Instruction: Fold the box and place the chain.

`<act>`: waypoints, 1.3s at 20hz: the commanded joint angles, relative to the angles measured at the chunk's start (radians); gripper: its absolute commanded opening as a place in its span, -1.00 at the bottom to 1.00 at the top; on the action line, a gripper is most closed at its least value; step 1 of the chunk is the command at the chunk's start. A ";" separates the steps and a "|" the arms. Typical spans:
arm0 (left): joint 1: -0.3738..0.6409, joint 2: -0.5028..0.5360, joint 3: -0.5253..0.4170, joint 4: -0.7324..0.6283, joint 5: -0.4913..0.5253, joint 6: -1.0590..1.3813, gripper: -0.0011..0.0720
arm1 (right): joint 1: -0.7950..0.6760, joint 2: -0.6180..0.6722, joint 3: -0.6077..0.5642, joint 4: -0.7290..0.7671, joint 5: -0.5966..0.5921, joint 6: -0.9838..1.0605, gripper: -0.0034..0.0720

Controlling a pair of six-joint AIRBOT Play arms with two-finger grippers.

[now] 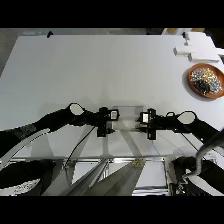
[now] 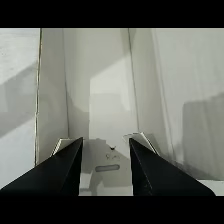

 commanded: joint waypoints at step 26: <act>0.000 0.000 0.000 0.001 0.001 -0.001 -0.22 | -0.266 -0.046 0.053 -0.263 0.230 1.445 -0.85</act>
